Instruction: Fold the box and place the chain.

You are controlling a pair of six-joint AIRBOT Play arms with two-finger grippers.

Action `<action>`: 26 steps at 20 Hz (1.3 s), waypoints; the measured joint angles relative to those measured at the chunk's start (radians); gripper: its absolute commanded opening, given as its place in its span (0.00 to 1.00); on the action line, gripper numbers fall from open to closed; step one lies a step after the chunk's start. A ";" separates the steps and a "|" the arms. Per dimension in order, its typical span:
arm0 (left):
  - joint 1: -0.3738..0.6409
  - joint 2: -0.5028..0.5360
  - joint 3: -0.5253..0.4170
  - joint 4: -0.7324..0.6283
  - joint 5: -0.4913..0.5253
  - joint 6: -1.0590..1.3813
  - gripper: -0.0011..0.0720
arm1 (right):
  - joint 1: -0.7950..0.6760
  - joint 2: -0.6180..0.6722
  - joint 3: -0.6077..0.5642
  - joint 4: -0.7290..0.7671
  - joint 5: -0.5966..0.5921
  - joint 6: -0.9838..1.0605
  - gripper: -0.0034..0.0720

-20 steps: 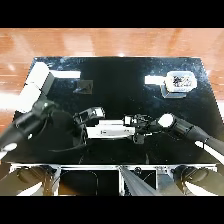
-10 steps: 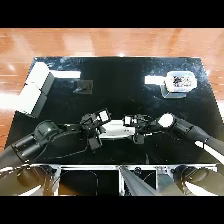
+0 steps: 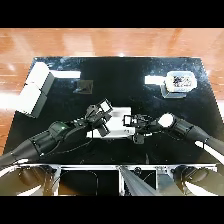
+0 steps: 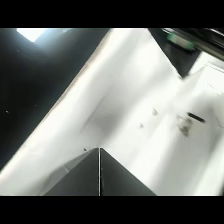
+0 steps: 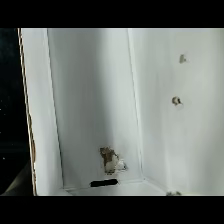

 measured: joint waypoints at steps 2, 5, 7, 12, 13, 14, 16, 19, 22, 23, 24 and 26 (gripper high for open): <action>-0.001 -0.029 0.000 -0.002 -0.035 0.000 0.04 | 0.000 0.000 0.000 0.000 0.000 0.000 0.86; -0.002 -0.073 0.000 -0.003 -0.068 -0.004 0.04 | 0.000 0.000 0.000 0.000 0.000 0.000 0.86; -0.002 -0.098 0.000 -0.003 -0.072 -0.019 0.04 | 0.000 0.000 0.000 0.000 0.000 0.000 0.86; -0.002 -0.132 0.002 -0.004 -0.069 -0.038 0.04 | 0.000 0.000 0.000 0.000 0.000 0.000 0.86; -0.002 -0.134 0.004 -0.004 -0.064 -0.038 0.04 | 0.000 0.000 0.000 0.000 0.000 0.000 0.86; -0.002 -0.134 0.008 -0.002 -0.052 -0.041 0.04 | 0.000 0.000 0.000 0.000 0.000 0.000 0.86; 0.006 -0.118 0.016 0.008 -0.006 -0.042 0.04 | 0.000 0.000 0.000 0.000 0.000 -0.001 0.86; 0.052 -0.058 0.022 0.019 0.064 -0.066 0.04 | 0.000 0.000 0.000 0.001 0.000 0.000 0.86; 0.116 0.023 0.022 0.026 0.177 -0.083 0.04 | 0.000 0.000 0.000 0.002 0.000 0.000 0.86; 0.140 0.054 0.022 0.031 0.224 -0.088 0.04 | 0.000 0.000 0.000 0.002 0.000 0.000 0.86; 0.159 0.080 0.022 0.032 0.276 -0.090 0.04 | 0.000 0.000 0.000 0.002 0.000 0.000 0.86; 0.200 0.125 0.022 0.034 0.402 -0.093 0.04 | 0.000 0.000 0.000 0.002 0.000 0.000 0.86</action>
